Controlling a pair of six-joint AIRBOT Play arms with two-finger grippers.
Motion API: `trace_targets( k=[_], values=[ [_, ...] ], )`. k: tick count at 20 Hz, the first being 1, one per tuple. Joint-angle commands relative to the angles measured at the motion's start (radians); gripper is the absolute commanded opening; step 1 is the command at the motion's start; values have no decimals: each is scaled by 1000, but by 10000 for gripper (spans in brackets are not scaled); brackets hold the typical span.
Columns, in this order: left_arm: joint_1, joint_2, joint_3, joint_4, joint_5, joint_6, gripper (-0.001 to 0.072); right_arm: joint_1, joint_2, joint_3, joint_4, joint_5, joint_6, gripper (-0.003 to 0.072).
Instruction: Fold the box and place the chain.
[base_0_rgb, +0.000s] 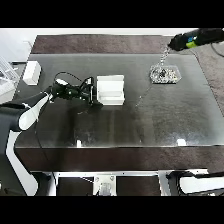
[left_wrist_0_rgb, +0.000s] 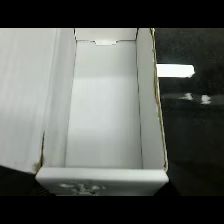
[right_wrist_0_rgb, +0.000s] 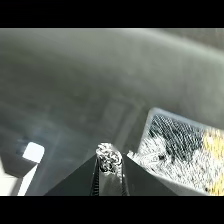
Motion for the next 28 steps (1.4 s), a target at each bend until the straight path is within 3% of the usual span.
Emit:
trace_targets(
  k=[1,7,18,22,28],
  values=[
    [0,1,0,0,0,0,558,72,137,1,-1,14,-6,2],
    [0,1,0,0,0,0,558,214,259,1,-1,14,-5,2],
    [0,1,0,0,1,0,558,403,252,-51,-34,9,-8,3],
    [0,1,0,0,1,0,558,457,248,-132,-34,-6,-4,3],
    [0,1,0,0,1,0,558,488,248,-344,-10,-144,18,3]
  ],
)
